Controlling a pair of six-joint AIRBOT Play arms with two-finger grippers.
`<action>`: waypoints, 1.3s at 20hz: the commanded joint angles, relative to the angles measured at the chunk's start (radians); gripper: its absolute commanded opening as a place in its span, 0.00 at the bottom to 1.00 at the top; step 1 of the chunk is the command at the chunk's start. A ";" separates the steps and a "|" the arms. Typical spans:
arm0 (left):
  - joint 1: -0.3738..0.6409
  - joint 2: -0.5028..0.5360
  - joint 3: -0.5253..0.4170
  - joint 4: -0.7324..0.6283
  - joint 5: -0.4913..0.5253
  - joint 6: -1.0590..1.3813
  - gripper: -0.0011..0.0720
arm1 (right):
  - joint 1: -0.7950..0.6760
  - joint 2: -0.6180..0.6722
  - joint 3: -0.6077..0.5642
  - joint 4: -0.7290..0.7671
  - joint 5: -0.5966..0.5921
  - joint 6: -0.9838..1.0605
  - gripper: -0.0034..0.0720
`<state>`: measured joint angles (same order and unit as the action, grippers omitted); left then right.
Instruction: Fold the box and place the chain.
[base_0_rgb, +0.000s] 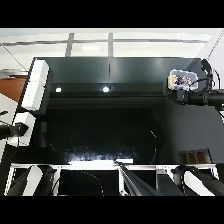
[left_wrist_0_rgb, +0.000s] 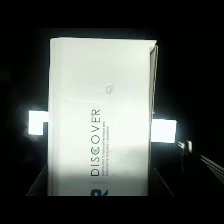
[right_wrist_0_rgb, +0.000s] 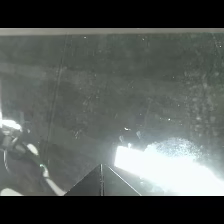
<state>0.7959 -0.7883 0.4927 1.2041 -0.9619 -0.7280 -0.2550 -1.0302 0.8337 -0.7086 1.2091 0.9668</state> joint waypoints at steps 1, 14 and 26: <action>0.017 -0.082 0.002 -0.035 0.155 0.098 0.50 | 0.000 0.000 0.000 0.001 0.008 0.055 0.08; -0.080 -0.273 0.119 -0.173 0.124 0.214 0.99 | 0.000 0.000 0.000 0.000 0.037 0.078 0.08; -0.509 -0.062 0.520 -0.314 -0.041 -0.043 0.05 | 0.035 0.008 0.197 -0.244 0.061 0.111 0.08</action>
<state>0.4892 -0.8711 0.9142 0.9257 -1.0000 -0.7216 -0.2363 -1.0286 0.9230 -0.7425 1.2392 1.0302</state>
